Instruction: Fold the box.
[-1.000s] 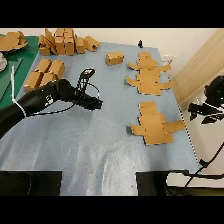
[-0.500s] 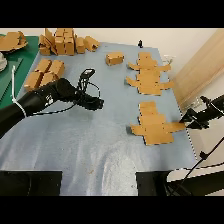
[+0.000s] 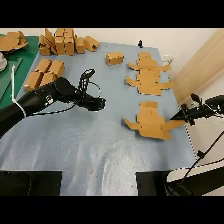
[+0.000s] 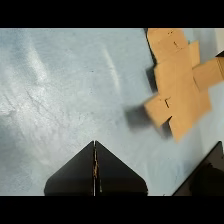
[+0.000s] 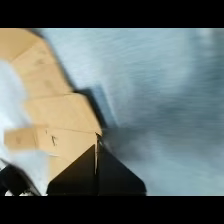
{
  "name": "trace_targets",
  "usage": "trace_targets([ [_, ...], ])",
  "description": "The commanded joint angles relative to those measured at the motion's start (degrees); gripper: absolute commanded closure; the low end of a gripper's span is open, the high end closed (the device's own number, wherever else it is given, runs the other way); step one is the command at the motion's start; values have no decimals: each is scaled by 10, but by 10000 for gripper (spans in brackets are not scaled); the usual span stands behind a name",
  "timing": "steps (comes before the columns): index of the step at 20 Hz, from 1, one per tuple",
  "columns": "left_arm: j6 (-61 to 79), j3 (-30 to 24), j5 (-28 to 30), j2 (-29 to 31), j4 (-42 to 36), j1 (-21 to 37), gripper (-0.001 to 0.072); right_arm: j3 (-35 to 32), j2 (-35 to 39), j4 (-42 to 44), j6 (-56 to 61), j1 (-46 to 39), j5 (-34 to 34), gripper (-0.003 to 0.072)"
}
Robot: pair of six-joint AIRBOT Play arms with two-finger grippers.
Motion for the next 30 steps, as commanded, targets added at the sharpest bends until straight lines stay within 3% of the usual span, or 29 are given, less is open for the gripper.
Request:
trace_targets([
  [1, 7, 0, -29, 0, -21, 6, 696, -21, 13, 54, -9, 37, -26, 684],
  [4, 74, 0, -60, 0, -89, 14, 696, -81, 50, 100, -10, 116, 39, 685],
  [7, 110, 0, -80, 0, -143, 31, 696, -141, 89, 148, -24, 235, 189, 685],
  [10, 109, 0, -121, -1, -148, 55, 696, -174, 106, 153, -22, 367, 347, 684],
  [12, 109, -5, -164, -1, -148, 71, 696, -175, 104, 130, 2, 433, 380, 675],
  [14, 109, -15, -193, -1, -148, 79, 696, -174, 104, 111, 41, 462, 380, 388],
  [15, 109, -21, -198, -1, -148, 81, 696, -174, 104, 101, 63, 462, 368, 367],
  [20, 109, -41, -196, -1, -148, 82, 696, -174, 104, 56, 112, 454, 291, 368],
  [24, 109, -41, -201, -1, -148, 87, 696, -174, 104, 40, 112, 454, 260, 368],
  [27, 108, -42, -212, -1, -147, 96, 696, -174, 108, -19, 148, 451, 257, 369],
  [30, 108, -42, -216, -1, -146, 103, 696, -174, 121, -32, 158, 447, 252, 429],
])
